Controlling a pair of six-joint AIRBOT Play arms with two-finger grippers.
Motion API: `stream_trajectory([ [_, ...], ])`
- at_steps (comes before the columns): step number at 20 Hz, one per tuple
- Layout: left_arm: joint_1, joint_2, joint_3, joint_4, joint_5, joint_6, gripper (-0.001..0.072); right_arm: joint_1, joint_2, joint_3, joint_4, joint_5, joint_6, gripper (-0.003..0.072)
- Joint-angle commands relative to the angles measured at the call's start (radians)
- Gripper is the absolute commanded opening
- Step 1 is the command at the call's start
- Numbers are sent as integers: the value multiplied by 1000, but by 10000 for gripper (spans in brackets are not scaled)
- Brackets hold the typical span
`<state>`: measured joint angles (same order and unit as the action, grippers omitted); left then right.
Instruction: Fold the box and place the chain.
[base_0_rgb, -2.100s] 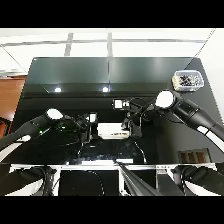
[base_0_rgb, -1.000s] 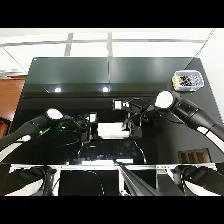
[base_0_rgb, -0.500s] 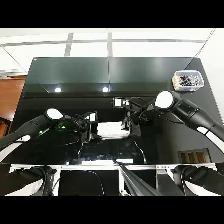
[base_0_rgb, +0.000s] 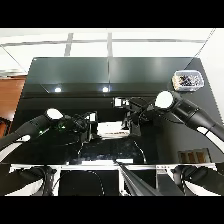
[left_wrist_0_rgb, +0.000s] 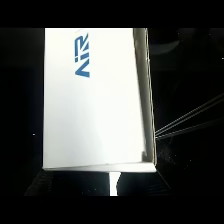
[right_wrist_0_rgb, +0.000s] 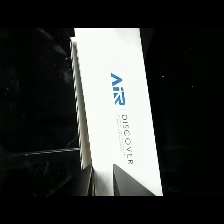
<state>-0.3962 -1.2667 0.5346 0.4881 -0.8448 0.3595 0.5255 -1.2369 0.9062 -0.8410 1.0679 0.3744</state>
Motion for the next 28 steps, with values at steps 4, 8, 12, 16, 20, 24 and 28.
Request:
stream_trajectory([
  [4, -1, -1, 0, 0, -1, 0, 461, 0, 0, 0, -9, 11, 1, 127],
  [8, -1, -1, 0, 0, -1, 0, 460, 0, 0, 0, -9, 24, 1, 128],
  [12, -1, -1, 0, 0, -1, 0, 460, 0, -2, 0, -9, 27, 1, 127],
  [16, -1, -1, 0, 0, -1, 0, 460, 0, -2, 0, -8, 26, 1, 127],
  [20, -1, -1, 0, 0, -1, 0, 460, 12, -2, -2, -8, 23, 1, 129],
  [24, -1, -1, 0, 0, -1, 0, 460, 43, -2, -2, -37, -4, 16, 207],
  [28, -1, -1, 0, 0, -1, 0, 460, 44, -2, -2, -54, 12, 23, 207],
])
